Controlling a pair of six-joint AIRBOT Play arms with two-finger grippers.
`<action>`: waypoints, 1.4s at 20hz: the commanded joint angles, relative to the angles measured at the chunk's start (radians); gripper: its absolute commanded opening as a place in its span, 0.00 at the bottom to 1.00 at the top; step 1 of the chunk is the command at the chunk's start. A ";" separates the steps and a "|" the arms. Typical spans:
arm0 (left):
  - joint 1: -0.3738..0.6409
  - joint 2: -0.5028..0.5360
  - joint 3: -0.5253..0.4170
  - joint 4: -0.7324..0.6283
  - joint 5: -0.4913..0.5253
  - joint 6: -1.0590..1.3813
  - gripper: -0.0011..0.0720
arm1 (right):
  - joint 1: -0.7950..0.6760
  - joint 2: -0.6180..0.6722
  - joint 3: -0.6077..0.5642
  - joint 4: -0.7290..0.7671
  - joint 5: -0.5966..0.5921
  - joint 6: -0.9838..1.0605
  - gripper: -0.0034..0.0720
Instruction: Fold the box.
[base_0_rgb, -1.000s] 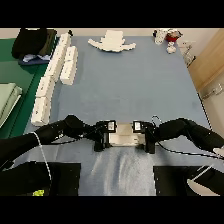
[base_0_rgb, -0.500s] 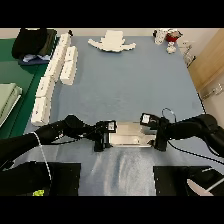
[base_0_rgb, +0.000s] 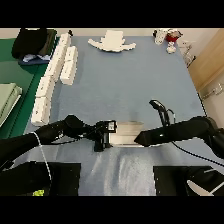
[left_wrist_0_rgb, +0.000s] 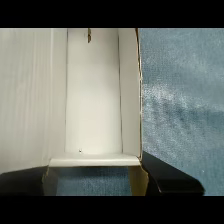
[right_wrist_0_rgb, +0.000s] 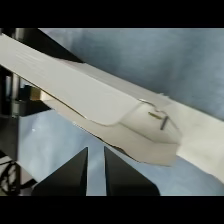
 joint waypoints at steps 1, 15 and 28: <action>0.000 0.000 0.000 0.000 0.000 0.000 0.60 | 0.075 -0.101 0.051 0.193 0.158 0.129 0.25; 0.000 -0.001 0.000 0.000 0.000 0.000 0.60 | -0.095 -0.525 0.212 0.111 0.144 -0.059 0.25; 0.000 -0.001 0.000 0.000 0.000 0.000 0.60 | -0.095 -0.304 0.214 0.057 0.103 -0.305 0.25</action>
